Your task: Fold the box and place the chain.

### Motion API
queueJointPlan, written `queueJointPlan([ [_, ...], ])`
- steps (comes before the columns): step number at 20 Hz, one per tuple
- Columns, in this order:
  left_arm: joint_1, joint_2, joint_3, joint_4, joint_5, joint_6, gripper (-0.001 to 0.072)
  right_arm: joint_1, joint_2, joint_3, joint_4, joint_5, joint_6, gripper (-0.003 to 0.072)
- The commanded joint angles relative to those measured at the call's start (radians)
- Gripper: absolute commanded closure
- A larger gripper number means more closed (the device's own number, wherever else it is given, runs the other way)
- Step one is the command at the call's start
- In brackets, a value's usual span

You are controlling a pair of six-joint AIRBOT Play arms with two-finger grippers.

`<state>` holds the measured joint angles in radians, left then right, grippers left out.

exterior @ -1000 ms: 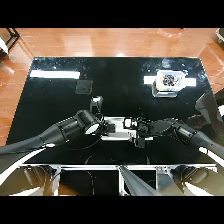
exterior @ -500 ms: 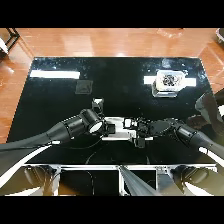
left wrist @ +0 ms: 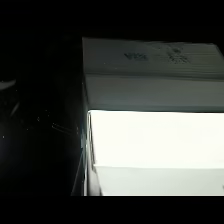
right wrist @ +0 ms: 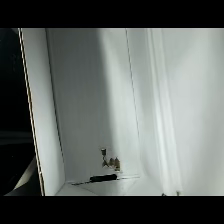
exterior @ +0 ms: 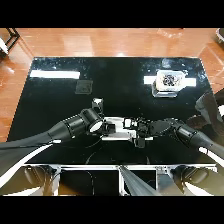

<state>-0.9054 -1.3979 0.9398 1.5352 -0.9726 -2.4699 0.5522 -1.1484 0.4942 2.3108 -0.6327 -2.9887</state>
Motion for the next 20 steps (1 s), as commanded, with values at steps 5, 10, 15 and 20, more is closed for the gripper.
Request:
queueJointPlan([
  [5, 0.002, -0.004, 0.001, -0.031, -0.004, 0.017, 0.0629, 0.0, 0.0, 0.0, 0.0, 0.0, 0.0, 0.0499],
  [10, 0.002, -0.004, 0.001, -0.03, -0.004, 0.024, 0.0687, 0.0, 0.0, 0.0, 0.0, 0.0, 0.0, 0.0499],
  [15, 0.008, -0.003, 0.038, -0.024, -0.042, 0.005, 0.0323, 0.0, 0.0, 0.0, 0.0, 0.0, 0.0, 0.0499],
  [20, 0.016, -0.005, 0.052, -0.003, -0.085, 0.004, 0.024, 0.0, 0.0, 0.0, 0.0, 0.0, 0.0, 0.0499],
])
